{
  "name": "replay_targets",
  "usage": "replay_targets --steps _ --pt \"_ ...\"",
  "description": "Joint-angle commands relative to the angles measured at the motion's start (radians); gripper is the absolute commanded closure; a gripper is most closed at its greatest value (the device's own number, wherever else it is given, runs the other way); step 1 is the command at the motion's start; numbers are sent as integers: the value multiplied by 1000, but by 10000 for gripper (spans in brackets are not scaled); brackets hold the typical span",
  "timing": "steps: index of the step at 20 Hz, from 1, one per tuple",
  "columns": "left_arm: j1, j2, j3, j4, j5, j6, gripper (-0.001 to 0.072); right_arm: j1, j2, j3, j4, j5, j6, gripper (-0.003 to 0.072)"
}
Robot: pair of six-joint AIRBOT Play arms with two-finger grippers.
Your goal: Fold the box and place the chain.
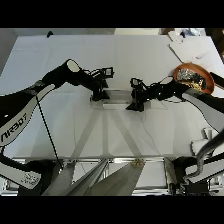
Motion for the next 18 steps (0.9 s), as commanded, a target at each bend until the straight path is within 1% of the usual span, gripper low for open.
replay_targets --steps 1,2,4,6,7,11,13,14,15,16,17,18 --pt "1 7 1 17 0 -15 192 1 1 0 0 -1 0 168" --pt "1 18 1 50 0 -35 193 1 1 0 0 -1 0 168" --pt "1 62 1 193 -5 -117 193 1 1 0 1 -1 0 168" --pt "3 128 1 363 -37 -242 194 1 1 0 1 -1 0 168" --pt "10 165 1 403 -67 -305 194 1 1 0 1 -1 0 168" --pt "28 290 1 395 -208 -510 194 1 1 0 0 -1 0 168" --pt "26 329 1 354 -285 -614 201 1 1 0 1 -1 0 168" --pt "26 337 1 310 -335 -649 231 1 1 0 0 -1 0 168" --pt "26 339 0 257 -395 -658 347 1 1 0 0 -1 0 168" --pt "26 337 0 212 -433 -653 502 1 1 0 0 0 0 168" --pt "26 335 0 170 -430 -651 635 1 1 0 1 -1 0 168" --pt "26 332 0 130 -418 -641 665 1 1 0 0 -1 0 168"
